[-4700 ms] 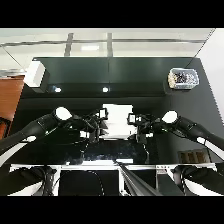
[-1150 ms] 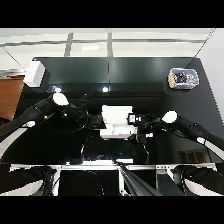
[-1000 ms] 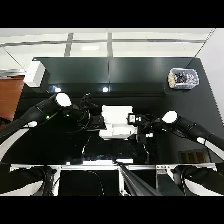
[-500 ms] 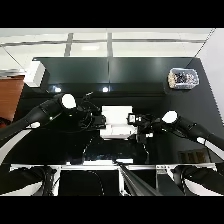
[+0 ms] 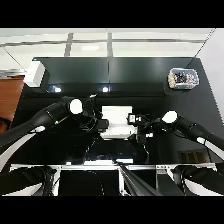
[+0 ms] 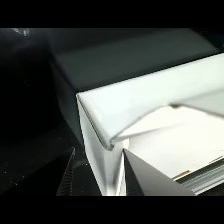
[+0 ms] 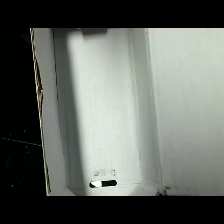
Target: Fold the box and place the chain.
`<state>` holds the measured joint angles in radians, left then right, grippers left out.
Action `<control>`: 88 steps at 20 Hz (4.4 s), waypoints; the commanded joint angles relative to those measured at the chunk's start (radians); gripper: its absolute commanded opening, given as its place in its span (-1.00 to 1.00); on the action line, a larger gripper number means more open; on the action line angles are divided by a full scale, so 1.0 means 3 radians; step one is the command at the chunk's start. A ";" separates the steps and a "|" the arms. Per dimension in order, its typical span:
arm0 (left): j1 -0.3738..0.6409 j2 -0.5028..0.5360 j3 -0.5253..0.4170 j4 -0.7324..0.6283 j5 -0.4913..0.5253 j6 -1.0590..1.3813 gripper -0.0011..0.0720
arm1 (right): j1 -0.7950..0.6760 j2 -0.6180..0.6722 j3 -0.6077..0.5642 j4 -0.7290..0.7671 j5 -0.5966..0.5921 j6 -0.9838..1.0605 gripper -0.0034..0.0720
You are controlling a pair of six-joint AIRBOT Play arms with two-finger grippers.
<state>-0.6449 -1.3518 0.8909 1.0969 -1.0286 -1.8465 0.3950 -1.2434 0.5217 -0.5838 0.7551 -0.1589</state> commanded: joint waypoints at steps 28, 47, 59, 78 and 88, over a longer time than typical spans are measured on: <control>-0.0544 -0.0518 0.0624 0.1029 -0.0406 -0.1464 -0.86 | 0.0000 -0.0001 0.0003 0.0001 0.0001 0.0001 -0.38; -0.0579 -0.0532 0.0662 0.1088 -0.0425 -0.1555 -0.03 | 0.0000 0.0000 0.0003 0.0001 0.0001 0.0001 -0.38; -0.0591 -0.0572 0.0668 0.1043 -0.0354 -0.1577 -0.91 | 0.0000 0.0000 0.0003 0.0003 0.0000 0.0001 -0.37; -0.0538 -0.0638 0.0791 0.1275 -0.0506 -0.1536 -0.91 | -0.0024 0.0431 0.0033 -0.0587 -0.0174 0.0116 1.00; -0.0543 -0.0638 0.0791 0.1277 -0.0511 -0.1513 -0.91 | -0.0024 0.0385 0.0033 -0.0053 -0.0135 -0.0134 -0.08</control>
<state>-0.8074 -1.5425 1.1278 1.4796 -1.1816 -2.3028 0.3878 -1.1213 0.5308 -0.6559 0.7048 -0.1833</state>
